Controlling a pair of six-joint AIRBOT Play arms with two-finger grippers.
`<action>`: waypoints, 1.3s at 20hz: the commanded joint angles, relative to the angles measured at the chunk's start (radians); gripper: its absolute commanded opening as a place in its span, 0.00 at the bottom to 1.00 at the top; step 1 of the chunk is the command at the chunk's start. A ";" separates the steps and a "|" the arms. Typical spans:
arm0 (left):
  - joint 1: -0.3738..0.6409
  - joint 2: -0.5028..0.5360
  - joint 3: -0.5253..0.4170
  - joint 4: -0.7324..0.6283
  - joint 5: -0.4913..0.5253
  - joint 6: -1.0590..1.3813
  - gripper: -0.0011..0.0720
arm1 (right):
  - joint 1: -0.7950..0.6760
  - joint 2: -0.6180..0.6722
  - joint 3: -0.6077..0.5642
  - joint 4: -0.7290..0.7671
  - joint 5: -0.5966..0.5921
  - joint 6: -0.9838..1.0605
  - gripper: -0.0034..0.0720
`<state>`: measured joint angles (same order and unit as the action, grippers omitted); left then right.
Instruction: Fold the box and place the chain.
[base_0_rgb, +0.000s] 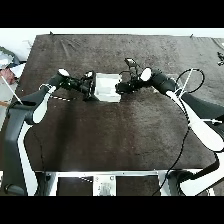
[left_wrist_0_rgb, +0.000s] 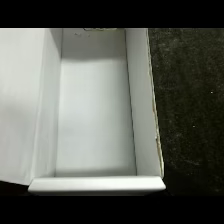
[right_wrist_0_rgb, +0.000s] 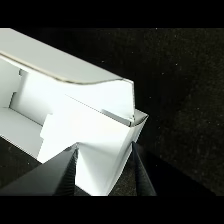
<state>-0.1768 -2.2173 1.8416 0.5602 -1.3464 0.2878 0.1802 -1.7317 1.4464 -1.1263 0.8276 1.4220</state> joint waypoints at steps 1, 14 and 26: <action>0.001 0.000 0.001 0.000 0.000 0.000 0.39 | 0.008 -0.003 0.008 -0.042 0.005 0.050 0.57; 0.001 0.000 0.001 -0.001 -0.004 0.000 0.39 | 0.073 -0.094 0.176 -0.242 0.167 0.242 0.56; 0.001 0.000 0.001 -0.008 -0.005 0.000 0.39 | 0.136 -0.240 0.449 -0.388 0.404 0.440 0.56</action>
<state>-0.1764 -2.2173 1.8416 0.5545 -1.3506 0.2878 0.2955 -1.9247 1.8050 -1.4834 1.1641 1.8332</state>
